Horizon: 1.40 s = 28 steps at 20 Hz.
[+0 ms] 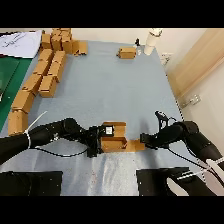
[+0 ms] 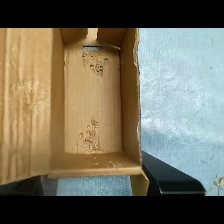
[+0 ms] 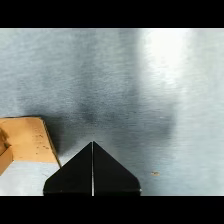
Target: Fold the box.
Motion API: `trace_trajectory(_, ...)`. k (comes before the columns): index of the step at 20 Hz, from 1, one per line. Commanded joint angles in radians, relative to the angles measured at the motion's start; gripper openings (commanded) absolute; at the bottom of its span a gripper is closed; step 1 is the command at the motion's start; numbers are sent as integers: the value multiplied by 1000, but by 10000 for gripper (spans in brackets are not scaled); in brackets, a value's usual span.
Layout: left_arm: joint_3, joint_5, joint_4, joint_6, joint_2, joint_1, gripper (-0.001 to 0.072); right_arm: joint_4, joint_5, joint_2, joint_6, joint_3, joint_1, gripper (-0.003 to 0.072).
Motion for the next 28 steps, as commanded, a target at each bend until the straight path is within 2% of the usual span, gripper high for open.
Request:
trace_trajectory(1,1,14,27,38,7,1,512,27,13,3,-11,2,-44,2)
trace_trajectory(5,1,32,26,51,27,1,512,177,103,-67,-90,-34,-76,1)
trace_trajectory(10,1,38,23,49,26,1,512,406,127,-118,-222,-35,-74,1)
trace_trajectory(19,1,38,23,43,26,1,512,486,29,-26,-232,-19,-45,10)
trace_trajectory(21,1,38,23,43,26,1,513,486,25,6,-232,-13,-45,267)
trace_trajectory(25,1,38,23,43,26,1,512,502,26,15,-247,-11,-45,332)
trace_trajectory(26,1,38,23,42,26,1,512,530,26,15,-283,-11,-45,456)
trace_trajectory(28,1,38,23,42,26,1,512,563,26,16,-319,-7,-45,477)
